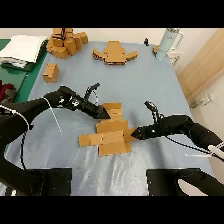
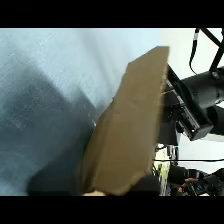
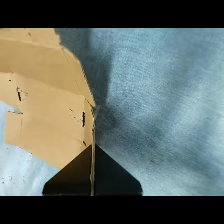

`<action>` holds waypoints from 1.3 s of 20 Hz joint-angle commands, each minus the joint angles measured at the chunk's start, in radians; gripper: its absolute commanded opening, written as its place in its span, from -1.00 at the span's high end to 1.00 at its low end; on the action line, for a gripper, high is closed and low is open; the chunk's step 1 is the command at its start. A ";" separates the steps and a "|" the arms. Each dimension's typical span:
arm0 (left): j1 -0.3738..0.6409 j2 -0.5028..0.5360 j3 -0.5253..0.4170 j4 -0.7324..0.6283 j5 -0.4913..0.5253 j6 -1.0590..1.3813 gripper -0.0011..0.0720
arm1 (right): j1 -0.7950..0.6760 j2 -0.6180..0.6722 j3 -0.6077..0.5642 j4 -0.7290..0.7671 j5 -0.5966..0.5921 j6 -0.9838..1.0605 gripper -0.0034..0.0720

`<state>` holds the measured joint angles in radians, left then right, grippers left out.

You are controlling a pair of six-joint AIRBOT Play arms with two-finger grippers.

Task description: Fold the box.

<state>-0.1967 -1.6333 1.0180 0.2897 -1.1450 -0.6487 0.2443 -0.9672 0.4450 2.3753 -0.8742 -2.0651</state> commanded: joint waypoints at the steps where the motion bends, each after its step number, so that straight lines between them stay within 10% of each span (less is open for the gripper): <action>1: -0.003 -0.008 0.003 0.003 -0.018 0.013 0.66 | 0.001 0.001 -0.001 0.000 0.002 0.000 0.90; 10: -0.002 -0.008 0.003 0.003 -0.018 0.051 0.94 | 0.001 0.001 0.000 -0.001 0.005 0.000 0.90; 14: -0.003 -0.007 0.006 -0.005 0.030 0.075 0.94 | -0.005 0.002 0.003 -0.016 0.065 0.008 0.01; 26: -0.145 0.278 -0.179 -0.151 0.324 0.654 0.95 | -0.173 0.002 0.241 -0.203 0.109 0.330 0.17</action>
<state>-0.3080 -1.4372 0.9230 0.2436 -0.9501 -0.2230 0.0898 -0.9657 0.6468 2.1605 -0.7704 -1.7882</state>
